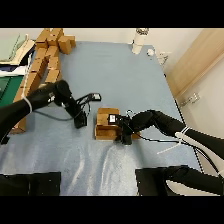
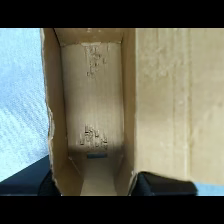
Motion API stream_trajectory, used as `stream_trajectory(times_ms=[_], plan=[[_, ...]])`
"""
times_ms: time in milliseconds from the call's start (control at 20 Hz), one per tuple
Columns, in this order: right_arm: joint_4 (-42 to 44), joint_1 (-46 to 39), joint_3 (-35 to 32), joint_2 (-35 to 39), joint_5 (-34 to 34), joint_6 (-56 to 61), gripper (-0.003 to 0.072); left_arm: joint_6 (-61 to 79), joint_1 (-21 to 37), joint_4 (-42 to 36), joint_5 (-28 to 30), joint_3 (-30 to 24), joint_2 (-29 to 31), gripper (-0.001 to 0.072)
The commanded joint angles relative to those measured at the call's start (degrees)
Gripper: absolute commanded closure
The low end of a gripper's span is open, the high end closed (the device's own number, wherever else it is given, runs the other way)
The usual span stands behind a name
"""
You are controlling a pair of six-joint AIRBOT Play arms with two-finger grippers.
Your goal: Fold the box.
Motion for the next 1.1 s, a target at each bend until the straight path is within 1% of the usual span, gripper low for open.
stream_trajectory(times_ms=[0, 50, 100, 200, 350, 500, 800, 1050], plan=[[0.00, -0.02, 0.00, 0.00, 0.02, 0.02, 0.0192, 32.22, 0.79, -13.94, 8.00, -12.48, 5.33, 0.0367], [-0.02, -0.02, 0.00, 0.00, 0.02, 0.02, 0.0192, 37.51, 0.79, -20.26, 10.78, -15.50, 6.36, 0.0015], [0.00, -0.02, 0.00, 0.00, 0.02, 0.02, 0.0191, 40.52, 0.79, -24.33, 12.44, -17.84, 7.04, 0.0020], [0.00, -0.02, 0.00, 0.00, 0.02, 0.02, 0.0192, 42.34, 0.76, -26.45, 14.05, -19.87, 6.93, 0.0019], [0.00, -0.02, 0.00, 0.00, 0.02, 0.02, 0.0192, 42.36, 0.70, -27.43, 16.06, -20.26, 6.93, 0.0020], [0.00, -0.02, 0.00, 0.00, 0.02, 0.00, 0.0192, 42.34, 0.07, -29.88, 20.87, -20.26, 6.91, 0.0019], [0.00, -0.02, 0.00, 0.00, 0.02, 0.02, 0.0192, 42.38, -2.23, -30.01, 21.31, -20.26, 6.88, 0.0019], [-0.02, -0.02, 0.00, 0.00, 0.02, 0.02, 0.0192, 42.38, -2.86, -29.77, 21.24, -20.28, 6.32, 0.0019]])
